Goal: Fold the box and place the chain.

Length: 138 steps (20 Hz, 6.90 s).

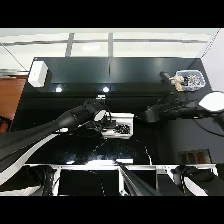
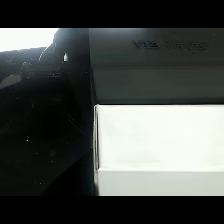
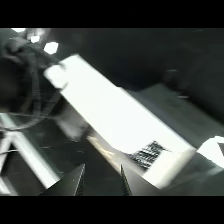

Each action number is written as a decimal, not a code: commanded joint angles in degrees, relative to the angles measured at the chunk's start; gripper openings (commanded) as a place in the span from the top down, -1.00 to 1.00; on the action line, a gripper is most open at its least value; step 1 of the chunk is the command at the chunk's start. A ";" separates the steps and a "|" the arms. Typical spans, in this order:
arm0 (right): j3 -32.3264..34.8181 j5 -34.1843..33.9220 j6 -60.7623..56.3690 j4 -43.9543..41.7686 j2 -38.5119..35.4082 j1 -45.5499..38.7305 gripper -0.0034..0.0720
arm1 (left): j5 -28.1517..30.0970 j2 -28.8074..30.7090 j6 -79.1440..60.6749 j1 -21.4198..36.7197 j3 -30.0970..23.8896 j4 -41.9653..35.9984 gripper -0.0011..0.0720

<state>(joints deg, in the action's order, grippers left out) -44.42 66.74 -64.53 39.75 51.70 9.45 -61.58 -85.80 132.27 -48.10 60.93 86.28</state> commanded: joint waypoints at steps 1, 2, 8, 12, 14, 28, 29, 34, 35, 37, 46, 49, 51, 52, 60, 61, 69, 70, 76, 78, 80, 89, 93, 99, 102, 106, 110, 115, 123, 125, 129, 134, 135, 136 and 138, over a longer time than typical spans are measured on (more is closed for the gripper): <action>-1.16 7.32 -0.48 14.53 -3.98 -10.56 0.17 | 1.25 -0.02 -0.02 0.00 -0.02 0.00 0.89; -1.14 7.72 -1.38 18.34 -4.35 -12.70 0.17 | 1.20 -0.02 -0.04 0.00 -0.02 0.00 0.89; -0.72 6.08 -1.70 20.61 -4.35 -16.13 0.17 | -0.20 0.00 0.17 0.57 0.11 -0.26 0.88; -0.72 4.68 -1.22 20.50 -4.35 -16.13 0.17 | -4.92 1.09 0.63 0.59 2.78 1.46 -0.47; -0.72 3.82 -1.25 20.50 -4.35 -16.13 0.17 | -5.31 4.15 -2.45 0.22 3.28 3.69 -0.47; -0.72 1.99 -2.43 15.76 -4.33 -16.11 0.17 | -0.52 39.50 -90.55 45.46 -37.31 -61.33 -0.47; -0.72 1.33 -2.43 14.19 -4.33 -16.11 0.17 | -5.29 37.09 -101.72 48.39 -38.32 -66.99 -0.47; -0.72 0.55 -2.58 11.23 -4.33 -16.11 0.17 | -4.44 28.30 -134.99 48.41 -37.75 -67.28 -0.98; -0.72 0.55 -2.62 11.23 -4.33 -16.11 0.17 | -3.96 27.54 -141.63 47.01 -37.75 -67.08 -0.98; -0.72 0.50 -2.80 11.23 -4.33 -16.11 0.17 | 0.70 26.14 -148.61 42.82 -37.27 -65.46 -0.98; -0.72 0.11 -3.43 11.23 -4.33 -16.11 0.17 | 7.80 9.90 -147.93 27.39 -22.45 -48.87 -0.98; -0.72 0.11 -3.41 11.23 -4.33 -16.11 0.17 | 7.78 8.11 -147.05 27.56 -21.42 -49.51 -0.98; -0.72 0.04 -3.41 11.26 -4.33 -16.11 0.17 | 6.99 7.67 -147.08 27.12 -21.44 -50.34 -0.98; -0.74 0.04 -3.41 11.26 -4.33 -16.11 0.17 | 6.95 7.52 -147.10 26.84 -21.44 -50.38 -0.98; -0.72 0.13 -3.41 11.21 -4.33 -16.11 0.17 | 7.26 6.03 -148.15 26.05 -21.33 -56.15 -0.98; -0.72 0.13 -3.41 11.21 -4.33 -16.11 0.17 | 7.26 6.03 -148.15 26.05 -21.33 -56.15 -0.98; -0.72 0.11 -3.41 11.21 -4.33 -16.11 0.17 | 9.16 6.01 -147.03 25.81 -21.31 -56.72 -0.98; -0.72 0.11 -3.43 11.21 -4.33 -16.11 0.17 | 9.16 6.01 -147.03 25.57 -21.29 -56.15 -0.98; -0.72 0.11 -3.41 11.21 -4.33 -16.11 0.17 | 11.26 5.90 -147.32 23.02 -20.96 -55.15 -0.98; -0.72 0.11 -3.41 11.23 -4.33 -16.11 0.17 | 11.43 5.92 -147.29 22.73 -20.96 -54.84 -0.98; -0.72 0.24 -3.41 11.21 -4.33 -16.11 0.17 | 11.43 5.92 -147.29 22.73 -20.96 -54.86 -0.86; 0.26 -10.99 -9.07 1.16 -0.63 -1.92 -1.00 | 11.43 5.92 -147.29 22.73 -20.98 -54.80 -0.29; 0.26 -20.92 -3.04 2.25 5.66 7.43 -1.00 | 11.41 5.92 -147.29 22.73 -20.98 -54.77 -0.29; -0.39 -18.73 30.10 9.35 8.70 15.50 -1.00 | 11.41 5.92 -147.29 22.73 -20.98 -54.77 -0.29; -0.57 -16.72 35.06 9.90 8.72 15.56 -1.00 | 11.41 5.92 -147.29 22.73 -20.98 -54.77 -0.29; -0.55 -15.26 35.23 9.86 8.76 15.63 -1.00 | 11.41 5.92 -147.29 22.73 -20.98 -54.77 -0.29; 0.59 -13.44 37.55 9.92 9.16 17.27 -1.00 | 11.41 5.92 -147.29 22.73 -20.98 -54.77 -0.29; 2.89 -17.53 41.72 9.90 9.18 20.59 -1.00 | 11.43 5.92 -147.29 22.73 -20.98 -54.77 -0.29; 2.91 -17.20 41.81 9.90 9.18 20.65 -0.38 | 11.43 5.92 -147.29 22.73 -20.98 -54.77 -0.29; 2.91 -16.28 41.77 9.92 9.18 20.65 0.33 | 11.41 5.92 -147.27 22.73 -20.98 -54.77 -0.30; 2.93 -16.35 41.62 9.92 9.18 20.65 0.38 | 11.43 5.92 -147.29 22.73 -20.98 -54.77 -0.30; 3.89 -16.39 41.16 9.81 9.16 20.65 0.38 | 11.41 5.92 -147.27 22.73 -20.98 -54.77 -0.30; 3.89 -16.44 41.18 9.84 9.18 20.65 0.38 | 11.41 5.92 -147.29 22.73 -20.98 -54.77 -0.30; 3.89 -16.44 41.18 9.86 9.18 20.65 0.38 | 11.41 5.92 -147.29 22.73 -20.98 -54.77 -0.30; 3.89 -16.48 41.18 10.05 9.18 20.65 0.38 | 11.41 5.92 -147.27 22.73 -20.98 -54.77 -0.30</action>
<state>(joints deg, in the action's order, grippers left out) -40.62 50.35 -23.18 49.60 60.86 30.06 -50.13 -79.85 -15.03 -25.32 39.92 31.48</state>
